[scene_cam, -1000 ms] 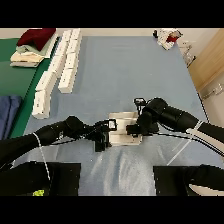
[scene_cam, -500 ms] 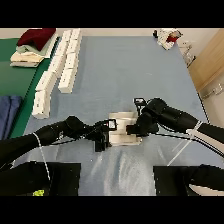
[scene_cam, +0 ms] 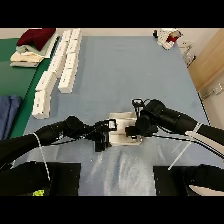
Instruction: Fold the box.
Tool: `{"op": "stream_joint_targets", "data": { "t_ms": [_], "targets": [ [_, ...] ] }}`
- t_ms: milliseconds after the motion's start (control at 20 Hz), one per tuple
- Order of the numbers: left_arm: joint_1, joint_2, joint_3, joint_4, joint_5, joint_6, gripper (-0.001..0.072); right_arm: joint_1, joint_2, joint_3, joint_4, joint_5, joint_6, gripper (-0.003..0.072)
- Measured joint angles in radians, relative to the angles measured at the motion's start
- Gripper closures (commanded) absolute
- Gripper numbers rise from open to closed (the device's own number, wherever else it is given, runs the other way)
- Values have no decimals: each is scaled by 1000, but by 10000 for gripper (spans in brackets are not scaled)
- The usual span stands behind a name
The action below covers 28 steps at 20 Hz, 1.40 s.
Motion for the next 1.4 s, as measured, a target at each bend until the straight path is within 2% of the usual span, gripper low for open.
{"op": "stream_joint_targets", "data": {
  "t_ms": [450,500,650,700,900,1050,1200,1300,1400],
  "targets": [
    [0,0,0,-1,0,0,240,-2,82,101,-51,-101,1,242],
    [0,0,0,-1,0,0,240,-9,95,111,-55,-116,0,288],
    [0,0,0,-1,0,0,240,-64,124,124,-89,-180,-5,616],
    [0,0,0,-1,0,0,239,-95,129,124,-105,-200,-12,672],
    [0,0,0,-1,0,0,240,-272,106,102,-104,-207,-88,684],
    [0,0,0,-1,0,0,240,-451,36,92,101,-134,-241,683],
    [0,0,0,-1,0,0,240,-615,-75,90,485,-82,-500,683],
    [0,0,0,-1,0,0,240,-675,-154,103,690,-79,-651,684],
    [0,0,0,-1,0,0,240,-696,-227,120,822,-111,-764,684]
  ]
}}
